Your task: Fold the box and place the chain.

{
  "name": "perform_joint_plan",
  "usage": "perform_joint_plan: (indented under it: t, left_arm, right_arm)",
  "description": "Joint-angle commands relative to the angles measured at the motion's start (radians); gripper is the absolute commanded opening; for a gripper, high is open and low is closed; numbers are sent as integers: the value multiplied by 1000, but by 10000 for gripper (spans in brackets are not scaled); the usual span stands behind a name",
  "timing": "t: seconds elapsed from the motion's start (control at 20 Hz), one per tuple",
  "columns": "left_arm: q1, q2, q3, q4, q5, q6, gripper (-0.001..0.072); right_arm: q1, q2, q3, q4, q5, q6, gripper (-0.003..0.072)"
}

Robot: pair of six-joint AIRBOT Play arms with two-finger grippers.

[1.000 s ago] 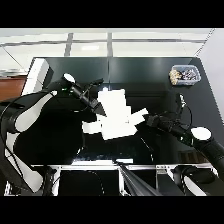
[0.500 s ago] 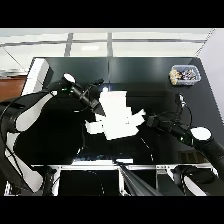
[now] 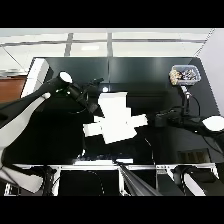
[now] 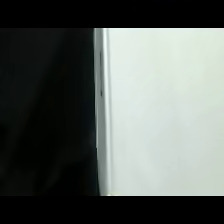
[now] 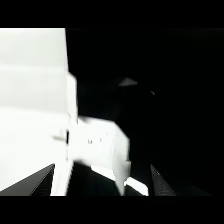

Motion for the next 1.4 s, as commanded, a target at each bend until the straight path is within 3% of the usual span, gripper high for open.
perform_joint_plan:
  t: [0.0,0.15,0.3,0.5,0.8,1.0,1.35]
  left_arm:
    - [-55,233,-229,-78,310,207,27]
    - [-99,360,-348,-68,502,340,28]
    - [-152,352,-352,-3,500,594,28]
    - [-190,319,-352,14,574,604,30]
    - [-190,279,-351,63,589,603,29]
    - [-200,247,-351,59,691,613,29]
    - [-203,244,-351,56,652,698,30]
  right_arm:
    - [-48,1,76,-266,151,0,703]
    - [-48,1,76,-248,40,2,703]
    - [-48,1,75,-217,-37,3,703]
    - [-48,0,74,-239,-50,-28,703]
    - [-48,-2,70,-277,-141,-57,703]
    - [-48,-6,70,-277,-177,-151,703]
    - [62,-47,61,-275,-174,-244,703]
